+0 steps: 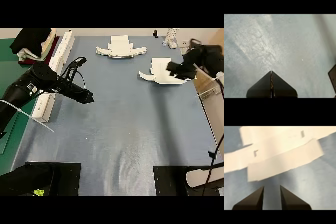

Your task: Fold the box.

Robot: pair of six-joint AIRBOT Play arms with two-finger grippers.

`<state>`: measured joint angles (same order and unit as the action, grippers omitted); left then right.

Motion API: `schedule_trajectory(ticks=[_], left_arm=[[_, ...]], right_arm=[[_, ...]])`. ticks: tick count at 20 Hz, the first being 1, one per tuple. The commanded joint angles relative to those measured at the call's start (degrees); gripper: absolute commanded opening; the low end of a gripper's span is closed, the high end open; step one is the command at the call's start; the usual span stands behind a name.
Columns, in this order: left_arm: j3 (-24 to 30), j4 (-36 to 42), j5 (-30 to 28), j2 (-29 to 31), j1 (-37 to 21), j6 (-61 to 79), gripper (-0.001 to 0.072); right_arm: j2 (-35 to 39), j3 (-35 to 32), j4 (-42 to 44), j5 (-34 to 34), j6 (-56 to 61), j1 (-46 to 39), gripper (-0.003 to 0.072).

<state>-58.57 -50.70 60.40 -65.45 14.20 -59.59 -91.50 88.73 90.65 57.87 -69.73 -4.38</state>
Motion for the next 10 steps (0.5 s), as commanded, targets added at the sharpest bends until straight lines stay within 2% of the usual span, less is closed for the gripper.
schedule_trajectory(ticks=[1,4,8,10], left_arm=[[0.0,0.2,-0.5,0.0,0.0,0.0,0.0013],[0.0,0.2,-0.5,0.0,0.0,0.0,0.0014],[0.0,0.2,-2.5,0.0,0.0,0.0,0.0013],[0.0,0.2,-2.9,0.0,0.0,0.0,0.0014]], right_arm=[[-11.3,15.5,10.3,8.9,-5.3,-12.7,0.0311],[-19.9,23.1,22.8,13.1,-7.4,-18.9,0.0311],[-26.9,28.1,25.9,16.0,-8.9,-20.3,0.031],[-28.5,28.4,27.4,16.3,-10.1,-20.2,0.031]])
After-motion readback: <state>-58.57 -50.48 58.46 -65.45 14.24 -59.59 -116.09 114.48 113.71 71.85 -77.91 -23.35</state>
